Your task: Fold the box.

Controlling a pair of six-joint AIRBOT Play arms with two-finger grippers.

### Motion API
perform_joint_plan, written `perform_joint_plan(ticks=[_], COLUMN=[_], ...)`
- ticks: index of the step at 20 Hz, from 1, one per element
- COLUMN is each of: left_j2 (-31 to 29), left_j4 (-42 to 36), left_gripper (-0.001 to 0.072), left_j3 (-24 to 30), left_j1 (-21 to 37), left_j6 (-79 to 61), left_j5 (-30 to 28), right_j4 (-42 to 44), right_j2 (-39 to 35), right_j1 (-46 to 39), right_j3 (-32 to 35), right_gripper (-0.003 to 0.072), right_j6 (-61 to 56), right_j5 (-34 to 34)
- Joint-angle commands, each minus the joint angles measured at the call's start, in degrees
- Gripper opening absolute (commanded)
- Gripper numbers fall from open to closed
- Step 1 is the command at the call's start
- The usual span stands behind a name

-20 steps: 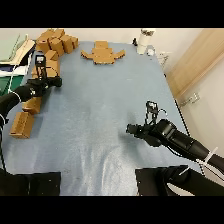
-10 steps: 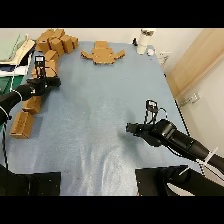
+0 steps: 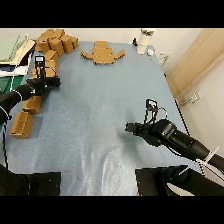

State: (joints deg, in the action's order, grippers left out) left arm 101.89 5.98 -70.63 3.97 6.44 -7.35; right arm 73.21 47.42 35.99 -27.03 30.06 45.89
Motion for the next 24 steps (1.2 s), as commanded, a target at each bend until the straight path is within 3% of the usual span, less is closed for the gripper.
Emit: perform_joint_plan(ticks=[1, 6, 18, 24], left_j2=[0.0, 0.1, -3.1, -5.7], left_j4=[-0.1, 0.0, 0.2, -5.0], left_gripper=[0.0485, 0.0484, 0.0484, 0.0484], left_j3=[0.0, 3.7, 3.5, 3.4], left_j1=[0.0, 0.0, -0.7, -0.7], left_j6=[0.0, 0.3, -3.9, -4.4], left_j5=[0.3, 0.3, 0.2, 2.0], right_j4=[0.0, 0.0, 0.1, 0.4], right_j2=[0.0, 0.0, 0.0, 0.0], right_j1=[0.0, 0.0, 0.0, 0.0], right_j3=[-0.2, -0.2, -0.2, -0.2], right_gripper=[0.0003, 0.0003, 0.0003, 0.0003], right_j6=[0.0, 0.0, 0.0, 0.0], right_j5=[0.0, 0.0, 0.0, 0.0])
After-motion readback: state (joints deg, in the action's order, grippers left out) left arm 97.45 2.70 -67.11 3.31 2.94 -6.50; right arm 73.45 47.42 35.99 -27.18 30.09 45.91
